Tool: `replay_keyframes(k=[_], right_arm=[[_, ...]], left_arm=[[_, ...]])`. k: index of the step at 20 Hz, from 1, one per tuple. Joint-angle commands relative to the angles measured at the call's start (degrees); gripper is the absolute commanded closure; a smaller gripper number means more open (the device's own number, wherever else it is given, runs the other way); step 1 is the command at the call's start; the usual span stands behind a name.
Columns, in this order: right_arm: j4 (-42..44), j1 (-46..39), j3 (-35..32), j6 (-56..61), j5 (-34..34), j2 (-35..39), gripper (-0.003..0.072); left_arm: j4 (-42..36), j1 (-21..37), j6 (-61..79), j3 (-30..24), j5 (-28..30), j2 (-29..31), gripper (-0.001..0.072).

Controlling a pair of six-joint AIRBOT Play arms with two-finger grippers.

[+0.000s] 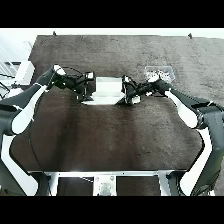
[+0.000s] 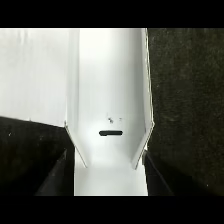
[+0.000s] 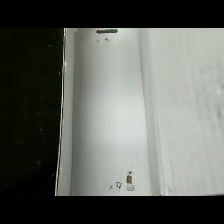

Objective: Fold the box and place the chain.

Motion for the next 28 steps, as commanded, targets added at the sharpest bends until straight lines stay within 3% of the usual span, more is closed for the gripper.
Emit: replay_keyframes(k=[1, 2, 8, 9, 10, 11, 18, 19, 20, 21, 27, 28], right_arm=[[0.0, 0.0, 0.0, 0.0, 0.0, 0.0, 0.0211], [0.0, 0.0, 0.0, 0.0, 0.0, 0.0, 0.0211], [0.0, 0.0, 0.0, 0.0, 0.0, 0.0, 0.0211], [0.0, 0.0, 0.0, 0.0, 0.0, 0.0, 0.0212], [0.0, 0.0, 0.0, 0.0, 0.0, 0.0, 0.0211], [0.0, 0.0, 0.0, 0.0, 0.0, 0.0, 0.0211], [0.0, 0.0, 0.0, 0.0, 0.0, 0.0, 0.0212], [0.0, 0.0, 0.0, 0.0, 0.0, 0.0, 0.0211], [0.0, 0.0, 0.0, 0.0, 0.0, 0.0, 0.0212], [0.0, 0.0, 0.0, 0.0, 0.0, 0.0, 0.0212], [0.0, 0.0, 0.0, 0.0, 0.0, 0.0, 0.0212], [0.0, 0.0, 0.0, 0.0, 0.0, 0.0, 0.0211]], left_arm=[[-1.1, 0.1, 1.9, -0.2, 1.5, -0.5, 0.026], [-1.3, 0.1, 2.6, -0.2, 1.0, -0.7, 0.0301], [-6.3, 0.1, 4.8, -0.2, 0.8, -1.6, 0.0302], [-6.3, 0.1, 4.8, -0.2, 0.9, -1.6, 0.0335], [-6.3, 0.1, 4.8, -0.2, 0.8, -1.6, 0.0473], [-6.3, 0.1, 4.8, -0.2, 0.4, -1.6, 0.0501], [-4.7, 0.2, 5.0, -0.2, 1.0, -1.6, 0.0498], [-4.6, 0.2, 5.0, -0.2, 1.1, -1.6, 0.0461], [-4.6, 0.1, 5.0, -0.2, 1.2, -1.6, 0.0362], [-4.6, 0.2, 5.0, -0.2, 1.8, -1.6, 0.0341], [-4.9, 0.1, 4.6, -0.2, 1.2, -1.6, 0.0343], [-5.2, 0.1, 4.6, -0.2, 0.8, -1.6, 0.0369]])
